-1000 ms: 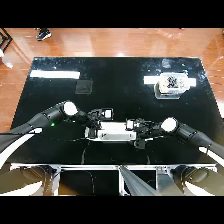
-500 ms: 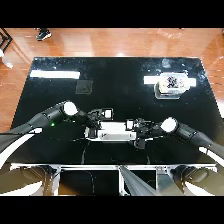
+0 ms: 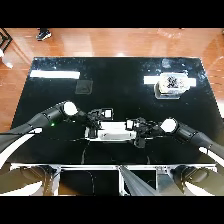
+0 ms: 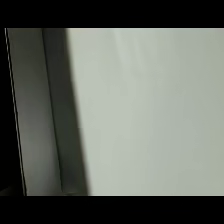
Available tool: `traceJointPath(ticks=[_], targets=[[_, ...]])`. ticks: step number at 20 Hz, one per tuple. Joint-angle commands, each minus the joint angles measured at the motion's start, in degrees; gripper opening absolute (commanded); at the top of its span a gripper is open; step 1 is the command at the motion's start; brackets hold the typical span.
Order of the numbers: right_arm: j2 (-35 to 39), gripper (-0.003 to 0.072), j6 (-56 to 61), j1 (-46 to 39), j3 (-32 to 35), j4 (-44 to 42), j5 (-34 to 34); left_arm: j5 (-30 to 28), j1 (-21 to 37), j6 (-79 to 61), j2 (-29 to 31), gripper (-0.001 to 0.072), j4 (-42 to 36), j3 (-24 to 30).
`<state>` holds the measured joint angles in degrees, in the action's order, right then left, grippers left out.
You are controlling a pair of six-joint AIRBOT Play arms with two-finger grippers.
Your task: Fold the box and place the chain.
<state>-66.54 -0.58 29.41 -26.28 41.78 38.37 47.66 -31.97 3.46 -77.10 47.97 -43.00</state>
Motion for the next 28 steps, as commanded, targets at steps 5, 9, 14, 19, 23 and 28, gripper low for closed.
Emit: traceJointPath(ticks=[5, 9, 14, 19, 23, 28], targets=[[0.02, 0.0704, 0.42, 0.00, 0.04, 0.44, 0.46, -0.04, -0.02, -0.04, -0.04, 0.0024, 0.00, -0.02], [0.02, 0.0699, 0.42, 0.00, 0.04, 0.20, 1.27, -0.04, -0.02, -0.04, -0.04, 0.0024, 0.00, -0.02], [0.02, 0.0566, 0.42, 0.00, 0.04, 0.24, 1.53, -0.07, -0.02, -0.04, -0.04, 0.0026, -0.02, -0.02], [0.02, 0.0357, 0.39, 0.00, 0.04, 0.26, 1.55, -0.04, -0.02, -0.04, -0.04, 0.0027, -0.02, -0.02], [0.02, 0.0357, 0.39, 0.00, 0.04, 0.24, 1.53, -0.02, -0.02, -0.04, -0.04, 0.0027, -0.02, -0.02], [0.02, 0.0357, 0.42, 0.00, 0.04, 0.24, 1.53, 0.11, -0.02, -0.04, -0.04, 0.0027, -0.02, -0.02]])
